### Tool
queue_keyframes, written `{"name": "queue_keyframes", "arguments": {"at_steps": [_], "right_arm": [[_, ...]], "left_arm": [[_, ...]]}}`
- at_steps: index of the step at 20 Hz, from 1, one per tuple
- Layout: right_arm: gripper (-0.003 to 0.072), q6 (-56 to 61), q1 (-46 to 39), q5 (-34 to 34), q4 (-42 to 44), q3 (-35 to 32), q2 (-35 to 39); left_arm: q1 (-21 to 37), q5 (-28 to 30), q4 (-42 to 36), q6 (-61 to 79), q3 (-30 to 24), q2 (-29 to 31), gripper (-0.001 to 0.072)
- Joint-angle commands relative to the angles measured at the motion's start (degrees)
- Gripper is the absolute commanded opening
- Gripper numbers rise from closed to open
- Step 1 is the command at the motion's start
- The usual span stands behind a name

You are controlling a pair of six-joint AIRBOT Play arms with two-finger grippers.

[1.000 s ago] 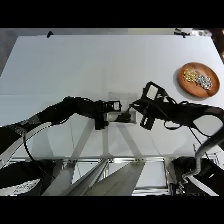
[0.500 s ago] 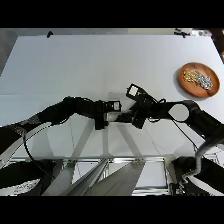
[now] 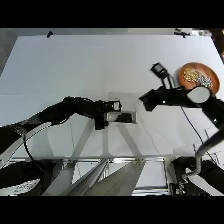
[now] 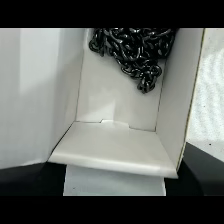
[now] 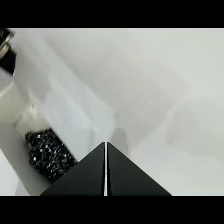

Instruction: Fold the box and place the chain.

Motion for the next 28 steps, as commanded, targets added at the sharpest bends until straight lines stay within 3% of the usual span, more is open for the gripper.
{"name": "queue_keyframes", "arguments": {"at_steps": [1, 4, 7, 10, 18, 22, 28], "right_arm": [[0.0019, -3.23, -10.58, 3.10, 8.81, 1.07, -2.56], [0.0019, -5.53, -10.08, 3.06, 8.85, 4.11, -12.68], [0.0019, -7.82, -6.32, 10.56, 8.87, 13.46, -25.42], [0.0016, -9.86, -1.62, 18.62, 8.59, 21.86, -32.09], [0.0015, -14.60, 3.13, 32.94, 3.82, 25.22, -32.33], [0.0015, -15.08, 5.55, 33.57, -4.44, 25.22, -29.55], [0.0015, -15.30, 6.73, 32.89, -6.91, 25.22, -23.78]], "left_arm": [[0.02, 0.00, 0.02, 0.00, -0.02, 0.02, 0.0396], [0.02, 0.02, 0.02, 0.00, -0.02, 0.02, 0.0396], [0.02, 0.00, 0.02, 0.00, -0.02, 0.02, 0.0396], [0.02, 0.02, 0.02, 0.00, -0.02, 0.02, 0.0396], [0.02, 0.02, 0.02, 0.00, -0.02, 0.02, 0.0396], [0.02, 0.02, 0.02, 0.00, -0.02, 0.02, 0.0396], [0.02, 0.00, 0.02, 0.00, -0.02, 0.02, 0.0396]]}}
